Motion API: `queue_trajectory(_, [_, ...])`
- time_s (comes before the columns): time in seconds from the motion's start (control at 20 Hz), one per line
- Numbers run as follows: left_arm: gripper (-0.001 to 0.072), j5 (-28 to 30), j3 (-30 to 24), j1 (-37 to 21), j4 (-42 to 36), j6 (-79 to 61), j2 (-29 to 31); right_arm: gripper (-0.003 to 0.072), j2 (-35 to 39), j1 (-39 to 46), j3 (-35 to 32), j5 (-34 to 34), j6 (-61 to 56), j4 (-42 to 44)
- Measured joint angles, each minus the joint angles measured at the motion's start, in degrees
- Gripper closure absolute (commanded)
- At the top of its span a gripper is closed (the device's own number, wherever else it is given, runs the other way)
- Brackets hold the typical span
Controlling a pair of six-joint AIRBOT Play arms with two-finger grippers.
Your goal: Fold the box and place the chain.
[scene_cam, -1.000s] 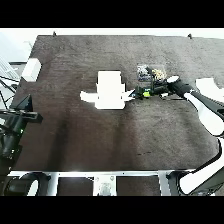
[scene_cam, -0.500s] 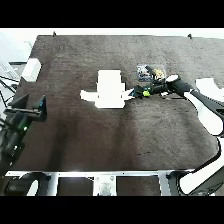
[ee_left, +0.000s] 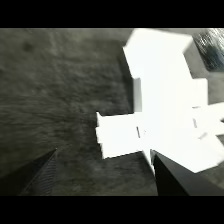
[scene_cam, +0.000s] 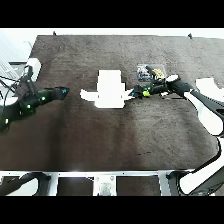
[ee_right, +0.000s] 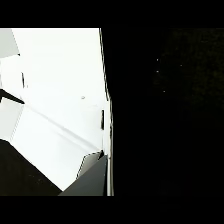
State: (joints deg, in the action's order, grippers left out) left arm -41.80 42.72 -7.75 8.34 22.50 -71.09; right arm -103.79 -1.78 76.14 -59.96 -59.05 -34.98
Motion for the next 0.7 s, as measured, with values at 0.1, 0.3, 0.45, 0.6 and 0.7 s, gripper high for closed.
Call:
queue_trajectory(0.1, [0.0052, -7.6, 5.7, -2.5, 1.6, 3.5, -6.7, 0.0677, 0.0, 0.0, 0.0, 0.0, 0.1, 0.0])
queue_trajectory(0.3, [0.0237, -17.0, 14.6, -3.3, 6.7, 9.0, -12.1, 0.0677, 0.0, 0.0, 0.0, 0.0, 0.7, 0.0])
queue_trajectory(0.45, [0.0237, -17.4, 22.7, -0.8, 15.6, 14.6, -14.1, 0.0677, 0.0, 0.0, 0.0, 0.0, 1.0, 0.0])
queue_trajectory(0.6, [0.0236, -16.9, 32.2, 1.6, 23.7, 19.9, -17.9, 0.0677, 0.0, 0.0, 0.0, 0.0, 1.1, 0.0])
queue_trajectory(0.7, [0.0237, -18.4, 39.6, 3.1, 27.6, 23.7, -22.6, 0.0676, 0.0, 0.0, 0.0, 0.0, 1.2, 0.0])
